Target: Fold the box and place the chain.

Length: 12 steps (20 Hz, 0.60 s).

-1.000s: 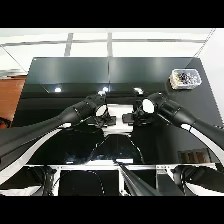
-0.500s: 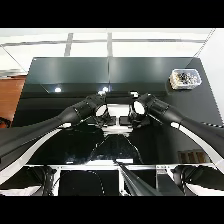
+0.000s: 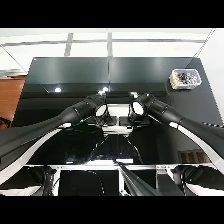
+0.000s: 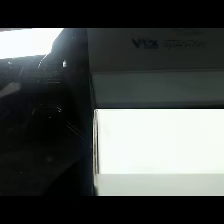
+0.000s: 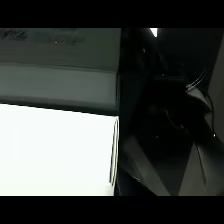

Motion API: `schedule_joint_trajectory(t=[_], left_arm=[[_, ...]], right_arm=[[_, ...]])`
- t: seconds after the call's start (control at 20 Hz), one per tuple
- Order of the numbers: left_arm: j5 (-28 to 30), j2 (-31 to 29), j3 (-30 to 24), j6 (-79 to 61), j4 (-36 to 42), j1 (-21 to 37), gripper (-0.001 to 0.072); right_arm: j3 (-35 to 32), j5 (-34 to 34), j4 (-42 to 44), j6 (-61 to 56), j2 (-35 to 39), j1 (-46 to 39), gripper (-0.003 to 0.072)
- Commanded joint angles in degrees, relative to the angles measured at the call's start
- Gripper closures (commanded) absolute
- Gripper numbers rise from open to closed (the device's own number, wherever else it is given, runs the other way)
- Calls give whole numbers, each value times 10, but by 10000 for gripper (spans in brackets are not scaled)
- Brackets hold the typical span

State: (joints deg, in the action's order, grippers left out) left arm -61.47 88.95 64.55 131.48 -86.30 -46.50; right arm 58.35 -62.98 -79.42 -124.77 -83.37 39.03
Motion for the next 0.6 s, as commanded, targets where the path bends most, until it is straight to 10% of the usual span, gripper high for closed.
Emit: schedule_joint_trajectory(t=[0.0, 0.05, 0.25, 0.35, 0.55], left_arm=[[-3, 0, 0, 1, 0, 0, 678], [-3, 0, 0, 1, 0, 0, 678], [-3, 0, 0, 1, 0, 0, 678], [-3, 0, 0, 1, 0, 0, 678], [-3, 0, 0, 1, 0, 0, 678]], right_arm=[[0, 2, -3, -4, 0, 0, 522], [0, 2, -3, -4, 0, 0, 674], [2, 2, -3, -4, 0, 0, 670], [14, 4, -8, -3, 0, -2, 435], [65, -78, -47, 31, 11, -9, 434]])
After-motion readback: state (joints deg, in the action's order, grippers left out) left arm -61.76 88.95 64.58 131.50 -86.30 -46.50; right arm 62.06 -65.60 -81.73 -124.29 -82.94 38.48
